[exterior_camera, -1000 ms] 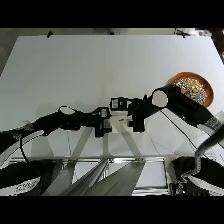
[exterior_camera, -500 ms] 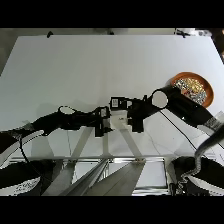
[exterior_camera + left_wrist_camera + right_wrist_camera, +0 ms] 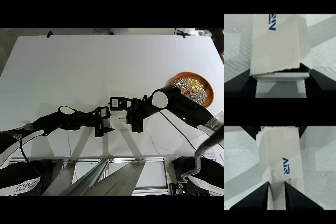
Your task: Fold the box and place the chain.
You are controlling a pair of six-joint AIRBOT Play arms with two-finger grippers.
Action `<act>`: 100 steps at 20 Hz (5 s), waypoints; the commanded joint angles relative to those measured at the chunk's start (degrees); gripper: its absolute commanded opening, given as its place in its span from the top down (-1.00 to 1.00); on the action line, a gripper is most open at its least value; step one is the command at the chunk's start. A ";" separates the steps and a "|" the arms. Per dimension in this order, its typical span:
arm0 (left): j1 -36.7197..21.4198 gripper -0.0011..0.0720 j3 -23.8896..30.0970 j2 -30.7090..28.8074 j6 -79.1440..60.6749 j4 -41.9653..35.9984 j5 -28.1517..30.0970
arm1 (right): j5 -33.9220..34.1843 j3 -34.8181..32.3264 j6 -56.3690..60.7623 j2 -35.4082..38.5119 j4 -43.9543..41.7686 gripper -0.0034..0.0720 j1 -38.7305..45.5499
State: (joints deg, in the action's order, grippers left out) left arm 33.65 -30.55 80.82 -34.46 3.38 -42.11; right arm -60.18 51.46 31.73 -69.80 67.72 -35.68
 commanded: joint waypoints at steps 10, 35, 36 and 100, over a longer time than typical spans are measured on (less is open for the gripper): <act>0.02 0.40 0.00 -0.04 -0.04 0.07 -0.11 | 0.87 -0.02 -0.04 2.36 0.81 0.43 0.04; 0.02 0.40 0.00 -0.04 -0.04 0.07 -0.11 | -0.17 -1.27 -0.02 -1.68 -0.42 -0.06 -1.09; 0.02 0.40 0.00 -0.04 -0.04 0.07 -0.11 | 0.09 -1.27 -0.04 -1.18 -0.42 -0.07 -1.09; 0.00 0.41 0.00 -0.04 -0.04 -2.49 0.76 | -12.55 -12.44 36.11 21.57 15.13 0.88 -1.09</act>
State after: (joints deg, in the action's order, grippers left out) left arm 33.67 -30.52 80.82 -34.50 2.98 -42.06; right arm -64.23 38.94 60.05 -48.64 74.39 -36.75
